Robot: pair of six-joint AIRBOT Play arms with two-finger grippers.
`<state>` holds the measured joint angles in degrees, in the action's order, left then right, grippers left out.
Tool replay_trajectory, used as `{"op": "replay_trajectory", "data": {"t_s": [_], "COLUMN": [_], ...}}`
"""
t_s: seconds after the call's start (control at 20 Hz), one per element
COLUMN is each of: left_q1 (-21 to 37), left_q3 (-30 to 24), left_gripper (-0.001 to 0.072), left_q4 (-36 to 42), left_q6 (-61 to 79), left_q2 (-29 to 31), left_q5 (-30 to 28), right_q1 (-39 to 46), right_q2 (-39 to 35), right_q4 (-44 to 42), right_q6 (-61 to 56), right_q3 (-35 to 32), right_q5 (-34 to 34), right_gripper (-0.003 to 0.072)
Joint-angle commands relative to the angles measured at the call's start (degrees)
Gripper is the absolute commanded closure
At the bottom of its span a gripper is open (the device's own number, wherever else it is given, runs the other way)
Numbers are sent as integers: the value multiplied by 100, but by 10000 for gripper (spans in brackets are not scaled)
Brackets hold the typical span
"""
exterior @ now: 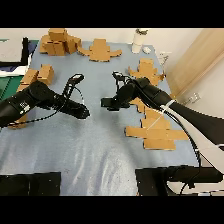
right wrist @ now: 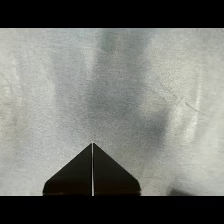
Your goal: Fold the box.
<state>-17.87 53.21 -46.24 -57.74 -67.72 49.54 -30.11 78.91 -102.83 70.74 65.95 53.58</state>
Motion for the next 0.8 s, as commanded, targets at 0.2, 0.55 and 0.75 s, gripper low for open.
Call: {"op": "replay_trajectory", "data": {"t_s": [0.2, 0.55, 0.75], "left_q1": [2, 0, 2], "left_q3": [7, 7, 7], "left_gripper": [700, 700, 700], "left_q4": [0, 0, 0], "left_q6": [2, 2, 2], "left_q2": [-2, -2, -2], "left_q5": [0, 0, 0], "right_q1": [0, 0, 0], "right_q2": [0, 7, 7], "right_q4": [-2, -4, -4], "right_q6": [-2, -20, -37], "right_q3": [2, 2, 4], "right_q5": [0, -42, -28], "right_gripper": [679, 679, 679]}}
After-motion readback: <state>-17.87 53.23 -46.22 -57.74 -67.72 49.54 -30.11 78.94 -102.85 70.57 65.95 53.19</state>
